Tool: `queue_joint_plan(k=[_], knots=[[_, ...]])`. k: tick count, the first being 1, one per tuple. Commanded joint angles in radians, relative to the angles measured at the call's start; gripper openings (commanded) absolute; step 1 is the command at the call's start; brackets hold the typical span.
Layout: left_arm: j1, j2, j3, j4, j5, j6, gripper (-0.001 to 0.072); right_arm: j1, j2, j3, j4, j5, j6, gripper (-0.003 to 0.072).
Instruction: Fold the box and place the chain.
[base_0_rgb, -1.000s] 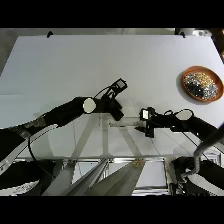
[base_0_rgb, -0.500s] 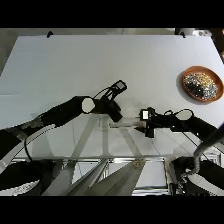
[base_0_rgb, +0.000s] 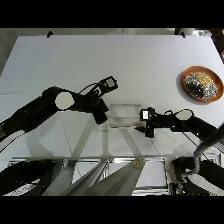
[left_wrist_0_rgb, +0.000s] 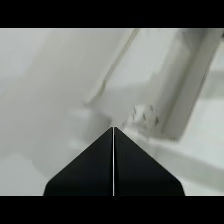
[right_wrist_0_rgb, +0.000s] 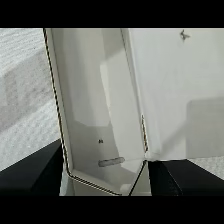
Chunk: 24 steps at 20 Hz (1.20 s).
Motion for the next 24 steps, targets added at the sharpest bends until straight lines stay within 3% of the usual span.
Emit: queue_joint_plan(k=[1,6,12,18,19,22,24], knots=[[0.005,0.019,-0.029,0.039,-0.157,0.048,0.0003,0.000,0.000,0.001,0.001,0.000,0.001,0.0401],[-0.061,-0.034,-0.100,0.003,0.019,0.119,0.0003,0.000,0.000,0.001,0.001,0.000,0.001,0.0401],[-0.051,-0.164,-0.101,0.001,0.098,0.118,0.0003,0.000,0.000,0.001,0.001,0.000,0.001,0.0401],[-0.020,-0.226,-0.101,0.055,0.118,0.118,0.0005,0.000,0.000,0.001,0.001,0.000,0.001,0.0401],[-0.011,-0.225,-0.101,0.058,0.117,0.118,0.0013,0.000,0.000,0.001,0.001,0.000,0.001,0.0401],[0.020,-0.209,-0.101,0.058,0.117,0.120,0.0181,0.000,0.000,0.001,0.001,0.000,0.001,0.0401],[0.037,-0.188,-0.101,0.057,0.103,0.167,0.0181,0.000,0.000,0.001,0.000,0.000,0.001,0.0401]])
